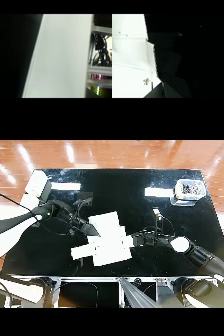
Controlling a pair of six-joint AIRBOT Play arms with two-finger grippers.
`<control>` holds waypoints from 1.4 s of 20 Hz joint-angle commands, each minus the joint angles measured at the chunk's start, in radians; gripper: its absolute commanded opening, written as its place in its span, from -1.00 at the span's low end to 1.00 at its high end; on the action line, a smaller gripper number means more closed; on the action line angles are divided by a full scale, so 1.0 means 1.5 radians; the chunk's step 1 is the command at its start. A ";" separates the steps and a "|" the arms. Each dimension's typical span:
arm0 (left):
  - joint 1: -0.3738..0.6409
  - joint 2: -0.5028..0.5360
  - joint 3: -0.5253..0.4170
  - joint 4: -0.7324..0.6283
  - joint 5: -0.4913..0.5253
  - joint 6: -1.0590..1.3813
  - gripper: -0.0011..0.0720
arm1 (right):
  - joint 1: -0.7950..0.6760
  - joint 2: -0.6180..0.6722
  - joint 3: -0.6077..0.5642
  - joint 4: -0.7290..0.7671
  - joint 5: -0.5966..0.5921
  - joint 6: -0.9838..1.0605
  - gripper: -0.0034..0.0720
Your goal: Fold the box and place the chain.
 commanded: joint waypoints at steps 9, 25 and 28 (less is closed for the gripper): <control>-0.002 -0.016 0.009 0.087 0.015 -0.014 0.34 | 0.001 0.000 -0.001 0.000 0.000 0.004 -0.83; -0.005 -0.032 0.043 0.039 0.045 0.005 0.26 | 0.001 0.000 -0.001 -0.007 0.000 0.004 -0.83; -0.005 -0.032 0.043 0.039 0.044 0.020 0.02 | 0.001 0.000 -0.001 -0.009 0.001 0.004 -0.83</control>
